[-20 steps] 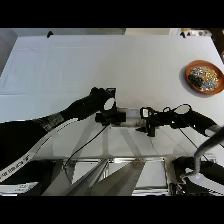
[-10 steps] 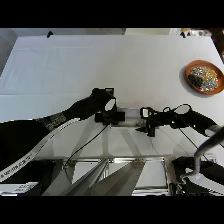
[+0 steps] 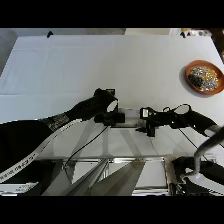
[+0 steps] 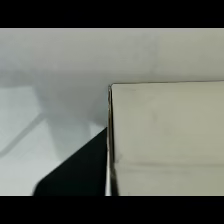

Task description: Fold the box and place the chain.

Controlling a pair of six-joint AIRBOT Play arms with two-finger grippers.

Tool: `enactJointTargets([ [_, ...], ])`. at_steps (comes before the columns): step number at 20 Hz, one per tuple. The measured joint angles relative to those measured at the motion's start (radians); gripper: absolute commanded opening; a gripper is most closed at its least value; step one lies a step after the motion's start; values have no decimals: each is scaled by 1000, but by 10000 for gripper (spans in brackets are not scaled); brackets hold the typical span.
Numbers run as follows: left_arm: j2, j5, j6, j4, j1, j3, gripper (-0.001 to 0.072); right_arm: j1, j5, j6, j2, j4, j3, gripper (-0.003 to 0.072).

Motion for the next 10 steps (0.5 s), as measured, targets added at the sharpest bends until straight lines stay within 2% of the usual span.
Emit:
enactJointTargets([
  [1, -2, -20, 2, 6, 0, 3, 352, 0, 0, -1, 0, 0, 0, 318],
  [3, -5, -31, 9, 14, -1, 18, 335, 0, 0, -1, 0, 0, 0, 318],
  [5, -7, -29, 16, 12, -1, 36, 249, -1, 0, 0, 0, -2, 0, 318],
  [6, -6, -22, 18, 10, -2, 45, 245, -1, 0, 1, 0, -1, 0, 318],
  [7, -6, -21, 19, 13, -2, 50, 190, -1, 0, 1, 0, 0, 0, 318],
  [8, -6, -27, 19, 18, -2, 55, 104, -1, -1, 1, 0, 0, 0, 318],
  [10, -6, -22, 21, 15, -2, 60, 5, -1, -1, 1, 0, 0, 0, 318],
])
